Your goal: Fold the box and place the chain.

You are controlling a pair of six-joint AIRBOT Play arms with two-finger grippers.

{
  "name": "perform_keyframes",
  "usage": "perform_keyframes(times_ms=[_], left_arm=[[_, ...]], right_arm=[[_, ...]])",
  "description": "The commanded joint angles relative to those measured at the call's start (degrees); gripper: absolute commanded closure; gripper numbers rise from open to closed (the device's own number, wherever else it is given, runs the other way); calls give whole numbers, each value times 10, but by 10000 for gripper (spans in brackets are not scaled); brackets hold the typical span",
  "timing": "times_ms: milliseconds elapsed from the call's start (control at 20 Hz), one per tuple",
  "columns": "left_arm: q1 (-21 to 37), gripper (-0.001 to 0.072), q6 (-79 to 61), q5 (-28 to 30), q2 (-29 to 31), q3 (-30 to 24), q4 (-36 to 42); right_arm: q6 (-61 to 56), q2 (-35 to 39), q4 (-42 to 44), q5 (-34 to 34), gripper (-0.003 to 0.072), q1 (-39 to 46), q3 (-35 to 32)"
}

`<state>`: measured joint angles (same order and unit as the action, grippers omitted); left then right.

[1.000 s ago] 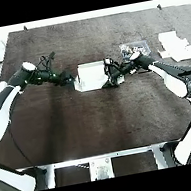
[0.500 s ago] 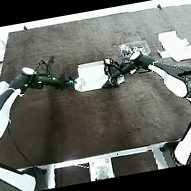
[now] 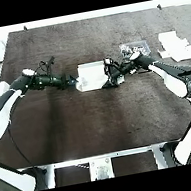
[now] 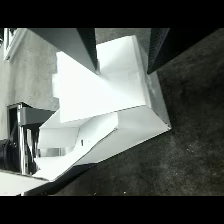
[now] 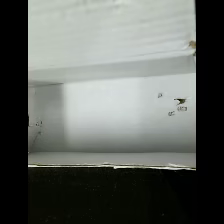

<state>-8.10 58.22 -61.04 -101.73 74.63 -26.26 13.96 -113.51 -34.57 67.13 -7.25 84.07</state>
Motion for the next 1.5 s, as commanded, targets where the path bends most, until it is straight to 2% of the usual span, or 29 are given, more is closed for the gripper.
perform_keyframes(times_ms=[0, 250, 450, 600, 1100, 1450], left_arm=[[-17, 311, 20, 16, 5, 4, -12], [-34, 331, 47, 30, 9, 17, -39], [-66, 330, 164, 38, 9, 69, -178], [-86, 331, 203, 49, 8, 83, -223], [-116, 330, 264, 89, 8, 83, -249], [-144, 330, 326, 106, 8, 87, -328]], right_arm=[[0, 0, 0, 0, 211, 0, 0], [0, 0, 0, 0, 212, 0, 0], [0, 0, 0, 0, 211, 0, 0], [0, 0, 0, 0, 211, 0, 0], [0, 0, 0, 0, 211, 0, 0], [0, 0, 0, 0, 212, 0, 0]])
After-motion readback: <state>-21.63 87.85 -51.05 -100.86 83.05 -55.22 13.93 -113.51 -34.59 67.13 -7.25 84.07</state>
